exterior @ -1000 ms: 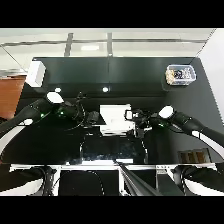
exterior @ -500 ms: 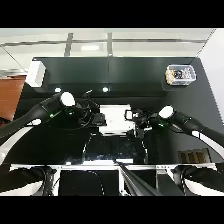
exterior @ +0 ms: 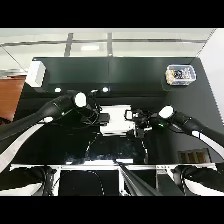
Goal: Fold the box and place the chain.
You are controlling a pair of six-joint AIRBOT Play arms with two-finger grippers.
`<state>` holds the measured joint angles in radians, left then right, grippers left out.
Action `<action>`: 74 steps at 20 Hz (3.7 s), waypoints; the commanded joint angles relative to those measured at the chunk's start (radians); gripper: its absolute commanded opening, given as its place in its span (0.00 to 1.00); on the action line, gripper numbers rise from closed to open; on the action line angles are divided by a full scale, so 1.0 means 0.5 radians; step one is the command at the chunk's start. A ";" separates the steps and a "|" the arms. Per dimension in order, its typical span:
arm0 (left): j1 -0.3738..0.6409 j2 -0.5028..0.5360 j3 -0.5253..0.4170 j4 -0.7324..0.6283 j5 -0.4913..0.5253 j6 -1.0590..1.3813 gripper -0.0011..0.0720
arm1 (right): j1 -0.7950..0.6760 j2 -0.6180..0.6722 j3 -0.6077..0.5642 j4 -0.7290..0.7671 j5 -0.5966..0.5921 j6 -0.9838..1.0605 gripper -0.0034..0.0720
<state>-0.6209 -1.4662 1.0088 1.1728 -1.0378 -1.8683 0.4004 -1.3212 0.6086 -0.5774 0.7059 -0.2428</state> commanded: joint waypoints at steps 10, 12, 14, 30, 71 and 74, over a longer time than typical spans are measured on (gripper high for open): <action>-0.320 -0.147 0.244 0.593 -0.236 -0.838 0.51 | 0.002 0.000 0.002 0.000 0.001 0.000 0.21; -0.322 -0.173 0.246 0.612 -0.251 -0.894 0.50 | 0.002 0.000 0.002 0.000 0.001 0.000 0.21; -0.330 -0.175 0.248 0.607 -0.238 -0.901 0.50 | 0.002 0.000 0.002 0.000 0.001 0.000 0.21; -0.328 -0.174 0.283 0.615 -0.230 -0.900 0.78 | 0.002 0.000 0.002 0.000 0.001 0.000 0.21; -0.320 -0.175 0.283 0.607 -0.237 -0.719 0.05 | -0.031 0.273 0.005 -0.391 0.259 0.370 0.39; -0.320 -0.175 0.283 0.607 -0.237 -0.719 0.05 | -0.031 0.272 0.003 -0.318 0.272 0.374 0.30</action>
<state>-0.7818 -1.5532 1.1492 1.4757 -1.1561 -2.2280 0.3847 -1.1854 0.6106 -0.7666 0.8341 -0.0669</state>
